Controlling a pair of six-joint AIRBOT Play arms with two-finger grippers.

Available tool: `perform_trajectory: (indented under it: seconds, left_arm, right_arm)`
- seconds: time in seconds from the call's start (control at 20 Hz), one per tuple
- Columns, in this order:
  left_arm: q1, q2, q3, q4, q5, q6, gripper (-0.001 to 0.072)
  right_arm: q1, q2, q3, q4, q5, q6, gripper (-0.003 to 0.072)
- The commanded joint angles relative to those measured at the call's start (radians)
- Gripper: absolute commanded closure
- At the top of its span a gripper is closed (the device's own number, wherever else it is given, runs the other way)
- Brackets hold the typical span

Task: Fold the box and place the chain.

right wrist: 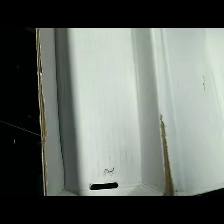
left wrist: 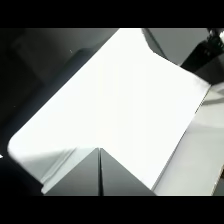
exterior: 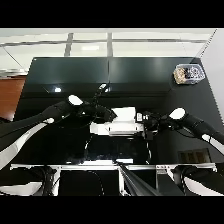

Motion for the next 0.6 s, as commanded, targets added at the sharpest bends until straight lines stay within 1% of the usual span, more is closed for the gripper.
perform_trajectory:
  seconds: [0.0,0.05,0.15,0.2,0.3,0.4,0.5,0.55]
  left_arm:
    - [0.006,0.031,0.013,0.026,-0.005,-0.009,0.0691]
    - [0.028,0.077,0.013,0.052,-0.005,-0.024,0.0691]
    - [0.082,0.200,0.011,0.146,-0.005,-0.092,0.0691]
    - [0.106,0.277,-0.010,0.159,-0.005,-0.100,0.0691]
    - [0.125,0.409,-0.108,0.154,0.004,-0.016,0.0686]
    - [0.126,0.472,-0.221,0.144,-0.010,0.135,0.0686]
    - [0.121,0.469,-0.288,0.153,-0.068,0.440,0.0684]
    - [0.113,0.462,-0.306,0.153,-0.071,0.608,0.0596]
  right_arm:
    - [0.000,0.000,0.000,0.001,-0.002,0.001,0.0554]
    - [0.000,0.000,0.000,0.002,-0.002,0.001,0.0554]
    - [0.000,0.000,0.000,0.001,-0.002,0.001,0.0554]
    - [0.000,0.000,0.000,0.001,-0.002,0.001,0.0554]
    - [0.000,0.000,0.000,0.001,-0.002,0.001,0.0554]
    - [0.000,0.000,0.000,0.001,-0.002,0.001,0.0554]
    - [0.000,0.000,0.000,0.001,-0.002,0.001,0.0554]
    - [0.000,0.000,0.000,0.001,-0.002,0.001,0.0554]
